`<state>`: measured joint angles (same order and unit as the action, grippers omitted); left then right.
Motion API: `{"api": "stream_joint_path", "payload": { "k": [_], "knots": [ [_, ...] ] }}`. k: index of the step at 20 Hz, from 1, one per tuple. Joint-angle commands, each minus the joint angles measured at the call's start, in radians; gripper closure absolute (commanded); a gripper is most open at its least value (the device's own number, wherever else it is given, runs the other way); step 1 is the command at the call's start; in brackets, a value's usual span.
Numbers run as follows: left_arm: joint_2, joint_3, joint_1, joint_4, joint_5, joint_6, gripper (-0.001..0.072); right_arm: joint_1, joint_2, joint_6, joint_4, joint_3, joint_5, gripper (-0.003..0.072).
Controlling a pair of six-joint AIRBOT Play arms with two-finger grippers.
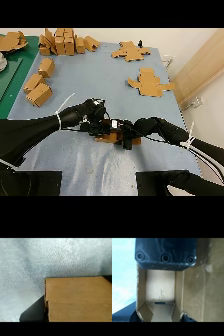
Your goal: Fold the box.
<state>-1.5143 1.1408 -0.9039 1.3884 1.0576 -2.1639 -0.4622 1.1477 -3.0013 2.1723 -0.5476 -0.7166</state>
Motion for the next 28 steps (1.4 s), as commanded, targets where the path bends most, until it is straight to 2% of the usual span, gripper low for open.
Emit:
{"api": "stream_joint_path", "payload": {
  "k": [1,2,3,7,10,15,17,18,19,20,22,23,25,26,28],
  "knots": [
    [0.001,0.001,0.0,-0.011,0.002,0.002,0.0399,-0.001,0.0,0.0,0.0,0.0,0.0,0.0146],
    [0.002,0.001,0.0,-0.02,0.001,-0.002,0.0079,-0.001,0.0,0.0,0.0,0.0,0.0,0.0146],
    [0.002,0.001,0.0,-0.024,0.005,-0.006,0.0047,-0.001,0.0,0.0,0.0,0.0,0.0,0.0146],
    [0.023,0.001,0.0,-0.022,0.09,0.036,0.0046,-0.001,0.0,0.0,0.0,0.0,0.0,0.0146],
    [0.085,0.001,0.0,-0.005,0.128,0.055,0.0047,-0.001,0.0,0.0,0.0,0.0,0.0,0.0146],
    [0.243,0.001,0.002,0.163,0.184,0.055,0.0054,-0.001,0.0,0.0,0.0,0.0,0.001,0.0146],
    [0.299,0.001,0.002,0.248,0.271,0.061,0.0055,-0.001,0.0,0.0,0.0,0.0,0.001,0.0146],
    [0.321,0.0,0.002,0.303,0.325,0.079,0.0181,-0.001,0.0,0.0,0.0,0.0,0.0,0.0146],
    [0.341,-0.003,0.002,0.362,0.373,0.091,0.0554,-0.001,0.0,0.0,0.0,0.0,0.0,0.0146],
    [0.362,-0.018,0.002,0.432,0.396,0.122,0.0695,-0.001,0.0,0.0,0.0,0.0,0.0,0.0146],
    [0.396,-0.077,0.037,0.515,0.327,0.25,0.0698,-0.001,0.0,0.0,0.0,0.0,0.0,0.0146],
    [0.399,-0.111,0.089,0.481,0.254,0.355,0.0698,-0.001,0.0,0.0,0.0,0.0,0.001,0.0146],
    [0.384,-0.174,0.258,0.221,0.061,0.718,0.0698,-0.001,0.0,0.0,0.0,0.0,0.0,0.0146],
    [0.36,-0.193,0.366,0.02,-0.03,0.936,0.0698,-0.001,0.0,0.0,0.0,0.0,0.0,0.0146],
    [0.284,-0.199,0.555,-0.379,-0.128,1.368,0.0697,-0.001,0.0,0.0,0.0,0.0,0.0,0.0146]
  ]
}}
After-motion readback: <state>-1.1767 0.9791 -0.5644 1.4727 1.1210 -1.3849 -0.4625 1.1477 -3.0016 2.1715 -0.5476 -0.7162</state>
